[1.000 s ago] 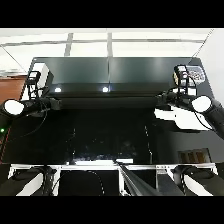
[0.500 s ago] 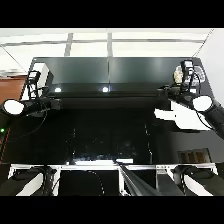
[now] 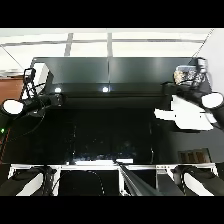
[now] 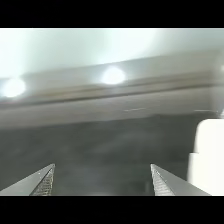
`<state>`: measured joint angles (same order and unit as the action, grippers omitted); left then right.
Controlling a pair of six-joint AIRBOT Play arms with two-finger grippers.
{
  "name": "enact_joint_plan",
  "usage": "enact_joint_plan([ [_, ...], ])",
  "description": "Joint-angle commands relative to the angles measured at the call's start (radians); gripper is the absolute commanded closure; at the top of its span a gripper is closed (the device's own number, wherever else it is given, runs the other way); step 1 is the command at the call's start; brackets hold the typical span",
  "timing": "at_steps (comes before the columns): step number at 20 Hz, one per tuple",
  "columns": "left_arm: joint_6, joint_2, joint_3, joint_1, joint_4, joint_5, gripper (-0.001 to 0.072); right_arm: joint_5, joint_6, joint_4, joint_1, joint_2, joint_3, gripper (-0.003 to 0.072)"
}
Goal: Fold the box and place the chain.
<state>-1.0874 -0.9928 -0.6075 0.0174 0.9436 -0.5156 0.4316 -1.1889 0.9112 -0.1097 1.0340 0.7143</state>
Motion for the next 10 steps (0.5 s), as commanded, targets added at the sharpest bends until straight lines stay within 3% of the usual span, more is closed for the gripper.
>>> enact_joint_plan([
  [1, -0.001, -0.002, 0.001, 0.001, -0.010, 0.009, 0.0001, 0.116, -0.136, 0.218, -0.313, 0.020, 0.080, -0.0034],
  [3, -0.001, -0.002, 0.001, 0.001, -0.010, 0.009, 0.0001, 0.236, -0.140, 0.334, -0.539, 0.079, 0.169, -0.0034],
  [6, -0.001, -0.002, 0.001, 0.000, -0.010, 0.004, 0.0001, 0.451, -0.138, 0.323, -0.833, 0.224, 0.324, -0.0034],
  [10, -0.001, -0.002, 0.001, 0.000, -0.010, 0.005, 0.0001, 0.769, 0.086, 0.153, -0.976, 0.458, 0.499, -0.0034],
])
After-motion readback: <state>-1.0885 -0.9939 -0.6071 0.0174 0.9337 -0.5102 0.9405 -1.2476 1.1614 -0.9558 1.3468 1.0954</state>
